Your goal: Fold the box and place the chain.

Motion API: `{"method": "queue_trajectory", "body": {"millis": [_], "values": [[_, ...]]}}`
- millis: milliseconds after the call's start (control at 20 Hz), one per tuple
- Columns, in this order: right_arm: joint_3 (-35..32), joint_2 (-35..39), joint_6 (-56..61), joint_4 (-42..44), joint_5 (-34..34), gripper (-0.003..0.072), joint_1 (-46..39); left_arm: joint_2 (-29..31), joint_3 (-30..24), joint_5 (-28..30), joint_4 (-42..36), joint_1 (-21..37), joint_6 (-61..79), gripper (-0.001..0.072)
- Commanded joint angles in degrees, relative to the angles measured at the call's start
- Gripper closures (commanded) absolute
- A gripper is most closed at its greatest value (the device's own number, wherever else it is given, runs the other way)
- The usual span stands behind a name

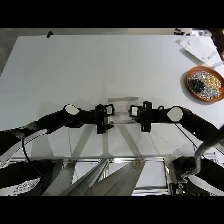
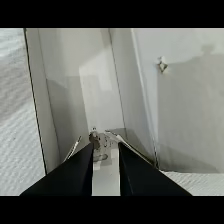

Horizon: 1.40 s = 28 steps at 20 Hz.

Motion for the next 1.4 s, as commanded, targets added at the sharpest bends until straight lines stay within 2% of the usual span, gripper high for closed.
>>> {"method": "queue_trajectory", "body": {"millis": [0, 200, 250, 350, 400, 450, 550, 750, 800, 850, 900, 1050, 1350], "values": [[0.0, -0.2, -0.7, 2.3, -1.9, 0.0507, 0.0, 0.0, 0.0, 0.0, 0.0, 0.0, 0.1, 0.0437], [0.0, -1.4, -1.2, 3.9, -2.6, 0.0505, 0.0, 0.0, 0.0, 0.0, 0.0, 0.0, 0.1, 0.0437], [0.0, -1.7, -1.2, 3.9, -2.6, 0.0466, 0.0, 0.0, 0.0, 0.0, 0.0, 0.0, 0.1, 0.0437], [0.0, -1.9, -1.2, 4.1, -2.6, 0.0340, 0.5, 0.0, 0.0, 0.0, 0.0, 0.0, 0.1, 0.0437], [0.0, -1.9, -1.2, 4.3, -2.5, 0.0337, 0.9, 0.0, 0.0, 0.0, 0.0, 0.0, 0.1, 0.0437], [0.0, -1.9, -1.2, 4.7, -2.4, 0.0276, 1.4, 0.0, 0.0, 0.0, 0.0, 0.0, 0.1, 0.0437], [0.0, -1.9, -3.3, 5.3, -2.1, 0.0220, 1.7, 0.0, 0.0, 0.0, 0.0, 0.0, 0.1, 0.0437], [0.0, -1.9, -3.9, 5.2, -2.1, 0.0224, 1.7, 0.0, 0.0, 0.0, 0.0, 0.0, 0.1, 0.0437], [0.0, -1.9, -3.9, 5.2, -2.1, 0.0266, 1.7, 0.0, 0.0, 0.0, 0.0, 0.0, 0.1, 0.0437], [0.0, -1.8, -3.9, 5.2, -2.1, 0.0452, 1.7, 0.0, 0.0, 0.0, 0.0, 0.0, 0.0, 0.0437], [0.0, -1.3, -3.7, 5.2, -1.7, 0.0689, 1.7, 0.0, 0.0, 0.0, 0.0, 0.0, 0.1, 0.0437], [0.0, 3.0, 2.6, 4.5, 2.4, 0.0679, 0.4, 0.0, 0.0, 0.0, 0.0, 0.0, 0.1, 0.0437], [0.0, 16.4, 34.8, -6.8, 14.3, 0.0678, -11.5, 0.0, 0.0, 0.0, 0.0, 0.0, 0.1, 0.0437]]}}
